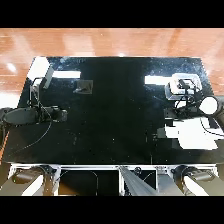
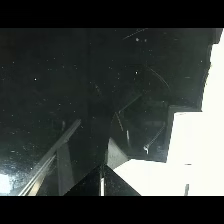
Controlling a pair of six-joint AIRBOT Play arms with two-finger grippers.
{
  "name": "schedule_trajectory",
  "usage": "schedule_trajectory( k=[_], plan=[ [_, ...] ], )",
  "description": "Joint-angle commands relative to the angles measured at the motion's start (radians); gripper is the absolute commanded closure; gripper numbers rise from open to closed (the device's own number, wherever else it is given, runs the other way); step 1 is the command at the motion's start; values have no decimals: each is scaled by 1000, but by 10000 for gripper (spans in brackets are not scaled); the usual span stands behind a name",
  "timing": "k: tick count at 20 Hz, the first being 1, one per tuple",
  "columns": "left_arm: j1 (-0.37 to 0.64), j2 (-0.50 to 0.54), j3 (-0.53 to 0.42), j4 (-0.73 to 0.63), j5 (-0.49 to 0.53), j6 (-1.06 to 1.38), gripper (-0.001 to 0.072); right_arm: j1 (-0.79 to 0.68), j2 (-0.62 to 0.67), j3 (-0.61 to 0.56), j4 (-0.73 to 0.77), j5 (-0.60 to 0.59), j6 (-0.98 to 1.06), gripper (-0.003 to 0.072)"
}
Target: Fold the box and place the chain.
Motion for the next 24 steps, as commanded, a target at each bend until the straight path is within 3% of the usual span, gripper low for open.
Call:
schedule_trajectory(
  k=[1, 11, 15, 18, 21, 22, 23, 24],
  plan=[
    [1, 1, 1, 0, 0, 0, 693, 0, 0, 0, 0, 0, 0, 649],
    [1, 1, 1, 0, -2, 0, 693, 0, 0, 0, 0, 0, 0, 649],
    [0, 0, 1, 0, -103, 0, 693, 0, 0, 0, 3, -3, 0, 649],
    [0, -23, 1, -8, -229, -1, 693, 0, 0, 0, 4, -134, 0, 648],
    [0, -57, 1, -100, -261, -1, 690, 0, 0, -1, 0, -220, 0, 646],
    [-3, -68, 1, -127, -258, -1, 606, 0, 0, 0, 4, -229, 0, 641],
    [-14, -79, 1, -156, -257, -2, 314, 0, 0, -1, 4, -224, 2, 264],
    [-32, -85, 1, -183, -253, -3, 70, 0, -1, -1, 4, -212, 12, -26]
  ],
)
